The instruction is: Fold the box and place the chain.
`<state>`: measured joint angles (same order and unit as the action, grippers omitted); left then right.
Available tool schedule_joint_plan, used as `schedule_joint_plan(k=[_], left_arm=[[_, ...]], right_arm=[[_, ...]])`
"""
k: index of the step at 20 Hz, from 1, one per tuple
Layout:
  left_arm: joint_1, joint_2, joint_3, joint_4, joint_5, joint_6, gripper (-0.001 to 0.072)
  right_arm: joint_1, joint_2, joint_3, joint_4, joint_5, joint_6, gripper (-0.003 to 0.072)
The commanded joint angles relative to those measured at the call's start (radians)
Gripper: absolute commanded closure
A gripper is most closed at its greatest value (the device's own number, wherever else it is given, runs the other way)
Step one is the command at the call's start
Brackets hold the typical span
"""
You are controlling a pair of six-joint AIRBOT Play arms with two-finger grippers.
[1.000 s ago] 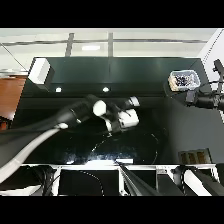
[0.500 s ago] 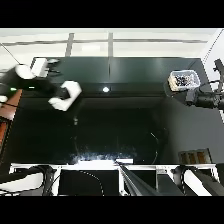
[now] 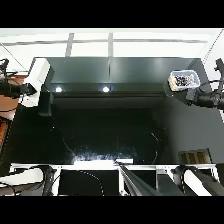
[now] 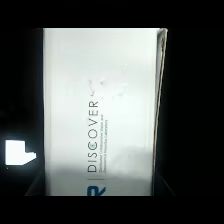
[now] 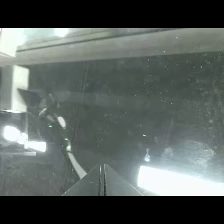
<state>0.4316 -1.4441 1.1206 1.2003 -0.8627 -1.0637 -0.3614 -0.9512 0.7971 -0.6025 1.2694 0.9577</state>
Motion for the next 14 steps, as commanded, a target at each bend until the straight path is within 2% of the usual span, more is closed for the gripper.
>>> schedule_joint_plan(k=[1, 2, 3, 4, 5, 8, 11, 12, 13, 14], left_arm=[[-0.010, -0.037, 0.002, 0.029, 0.127, 0.138, 0.0418], [-0.020, -0.047, 0.002, 0.034, 0.155, 0.144, 0.0417], [-0.027, -0.057, 0.002, 0.045, 0.180, 0.143, 0.0364], [-0.033, -0.066, 0.002, 0.056, 0.208, 0.140, 0.0055], [-0.040, -0.070, 0.002, 0.056, 0.239, 0.132, 0.0004], [-0.050, -0.035, 0.058, 0.087, 0.206, 0.060, 0.0004], [-0.054, 0.043, 0.166, 0.092, 0.080, -0.035, 0.0004], [-0.059, 0.078, 0.207, 0.069, 0.004, -0.075, 0.0006], [-0.062, 0.109, 0.229, 0.037, -0.087, -0.074, 0.0034], [-0.066, 0.143, 0.233, 0.013, -0.184, -0.070, 0.0250]], right_arm=[[0.000, 0.000, 0.000, 0.000, -0.011, 0.023, 0.0650], [0.000, 0.000, 0.000, 0.000, -0.013, 0.024, 0.0650], [0.000, 0.000, 0.000, 0.000, -0.014, 0.027, 0.0650], [0.000, 0.000, 0.000, 0.000, -0.016, 0.030, 0.0650], [0.000, 0.000, 0.000, 0.000, -0.016, 0.030, 0.0650], [0.000, 0.000, 0.000, 0.000, -0.010, 0.035, 0.0650], [0.000, 0.001, 0.000, 0.001, -0.015, 0.034, 0.0650], [0.000, 0.000, 0.000, -0.001, -0.020, 0.034, 0.0649], [0.000, 0.001, 0.000, -0.003, -0.024, 0.034, 0.0650], [0.000, 0.001, 0.000, -0.022, -0.024, 0.034, 0.0649]])
